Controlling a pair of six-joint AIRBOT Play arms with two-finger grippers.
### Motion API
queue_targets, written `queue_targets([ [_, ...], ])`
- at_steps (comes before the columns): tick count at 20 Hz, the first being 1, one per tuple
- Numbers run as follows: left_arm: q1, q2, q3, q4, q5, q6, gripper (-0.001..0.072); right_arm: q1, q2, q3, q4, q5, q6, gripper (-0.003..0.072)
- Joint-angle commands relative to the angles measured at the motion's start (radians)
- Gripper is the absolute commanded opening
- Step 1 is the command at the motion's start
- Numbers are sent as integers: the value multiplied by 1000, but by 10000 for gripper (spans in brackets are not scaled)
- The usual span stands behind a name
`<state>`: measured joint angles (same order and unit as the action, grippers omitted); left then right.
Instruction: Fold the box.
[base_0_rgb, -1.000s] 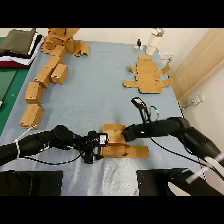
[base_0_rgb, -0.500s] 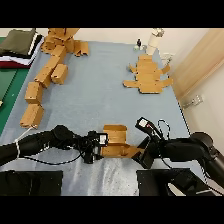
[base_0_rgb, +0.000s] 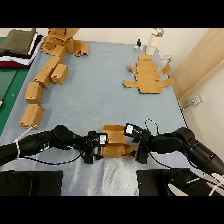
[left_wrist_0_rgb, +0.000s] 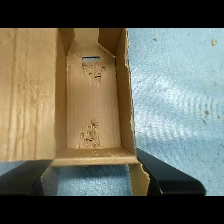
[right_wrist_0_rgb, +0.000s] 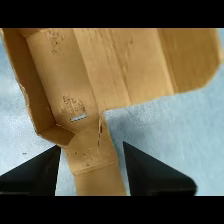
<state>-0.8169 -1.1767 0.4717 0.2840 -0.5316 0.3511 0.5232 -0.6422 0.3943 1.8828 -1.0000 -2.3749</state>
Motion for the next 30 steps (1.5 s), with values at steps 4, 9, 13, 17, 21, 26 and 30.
queue_targets([
  [4,1,0,1,0,0,0,533,69,-37,-1,27,33,-54,198],
  [9,1,0,1,0,0,0,533,117,-63,-1,54,98,-66,159],
  [13,1,0,1,0,0,0,533,145,-113,-1,56,137,-71,178],
  [17,1,0,1,0,0,0,533,147,-117,-1,69,143,-72,519],
  [21,1,0,1,0,0,0,533,147,-117,-1,69,143,-72,519],
  [26,1,0,1,0,0,0,533,146,-116,0,31,118,23,482],
  [30,1,0,1,0,0,0,533,145,-61,56,-80,-53,485,5],
])
